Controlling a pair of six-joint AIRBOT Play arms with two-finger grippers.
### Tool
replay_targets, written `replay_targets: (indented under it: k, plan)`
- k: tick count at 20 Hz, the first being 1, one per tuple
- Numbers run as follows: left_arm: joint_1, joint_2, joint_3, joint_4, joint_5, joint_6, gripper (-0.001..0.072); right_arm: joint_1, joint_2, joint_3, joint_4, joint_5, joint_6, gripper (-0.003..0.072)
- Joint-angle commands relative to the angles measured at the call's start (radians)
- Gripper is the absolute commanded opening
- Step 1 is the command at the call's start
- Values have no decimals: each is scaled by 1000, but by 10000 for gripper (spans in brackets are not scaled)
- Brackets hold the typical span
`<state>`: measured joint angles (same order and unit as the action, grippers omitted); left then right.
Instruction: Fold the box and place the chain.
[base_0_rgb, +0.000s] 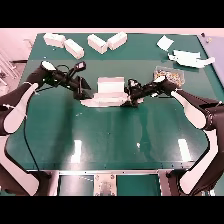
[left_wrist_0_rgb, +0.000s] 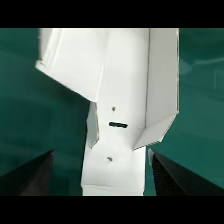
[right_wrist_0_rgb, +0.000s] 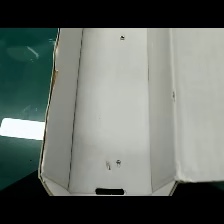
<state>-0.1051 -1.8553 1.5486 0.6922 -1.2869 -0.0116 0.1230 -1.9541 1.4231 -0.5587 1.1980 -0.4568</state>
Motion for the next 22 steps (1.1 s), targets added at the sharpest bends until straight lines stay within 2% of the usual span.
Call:
replay_targets:
  k: [1, 7, 14, 16, 18, 19, 20, 22]
  plan:
    - [-38, 0, -22, 117, 15, -18, 712, 0, 0, 0, 0, 0, 0, 593]
    - [-48, 0, -25, 109, 27, -37, 712, 0, 0, 0, 0, 0, 0, 593]
    - [-93, 0, -25, 108, 92, -43, 710, 0, 0, 0, 0, 0, 0, 593]
    - [-98, 0, -25, 114, 92, -44, 636, 0, 0, 0, 0, 0, 0, 593]
    - [-98, 0, -25, 114, 101, -43, 610, 0, 0, 0, 0, 0, 0, 593]
    - [-98, 0, -25, 114, 100, -43, 489, 0, 0, 0, 0, 0, 0, 593]
    - [-98, 0, -25, 114, 98, -43, 445, 0, 0, 0, 0, 0, 0, 593]
    - [-98, 0, -25, 112, 98, -43, 442, 0, 0, 0, 0, 0, 0, 593]
